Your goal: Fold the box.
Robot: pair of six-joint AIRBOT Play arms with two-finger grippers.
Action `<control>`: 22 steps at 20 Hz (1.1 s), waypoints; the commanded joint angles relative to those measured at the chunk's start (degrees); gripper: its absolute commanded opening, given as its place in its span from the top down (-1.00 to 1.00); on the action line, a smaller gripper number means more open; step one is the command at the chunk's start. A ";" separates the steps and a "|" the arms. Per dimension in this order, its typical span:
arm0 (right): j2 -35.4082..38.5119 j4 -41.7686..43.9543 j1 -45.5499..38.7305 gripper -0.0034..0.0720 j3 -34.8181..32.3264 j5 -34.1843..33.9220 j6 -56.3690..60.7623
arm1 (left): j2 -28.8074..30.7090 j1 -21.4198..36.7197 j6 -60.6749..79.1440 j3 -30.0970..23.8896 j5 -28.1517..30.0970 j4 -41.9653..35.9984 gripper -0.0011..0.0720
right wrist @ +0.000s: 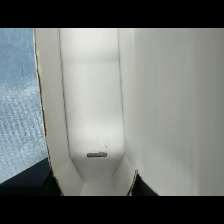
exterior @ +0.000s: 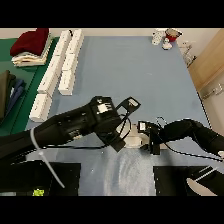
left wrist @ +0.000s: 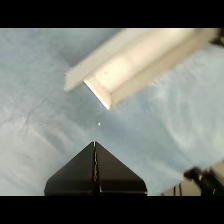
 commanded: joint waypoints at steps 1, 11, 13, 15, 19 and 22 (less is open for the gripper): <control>0.04 0.00 0.02 -0.55 0.02 0.02 0.00 | 8.41 2.38 19.02 -6.71 4.11 -8.17 0.94; 0.04 0.00 0.02 -0.55 0.02 0.00 0.00 | 22.49 18.73 60.26 -33.75 32.09 -23.06 -0.94; 0.04 -0.02 0.02 -0.55 0.02 0.00 0.00 | 21.46 21.00 68.94 -36.83 37.99 -30.58 -0.94; 0.04 0.00 0.02 -0.55 0.02 0.00 0.00 | 19.45 24.09 80.24 -39.26 41.48 -38.86 -0.94; 0.04 0.00 0.02 -0.55 0.02 0.00 0.00 | 12.98 31.21 102.38 -41.38 40.52 -52.87 -0.94; 0.04 -0.02 0.02 -0.55 0.02 0.00 0.00 | 9.35 31.87 112.63 -41.38 41.33 -59.14 -0.94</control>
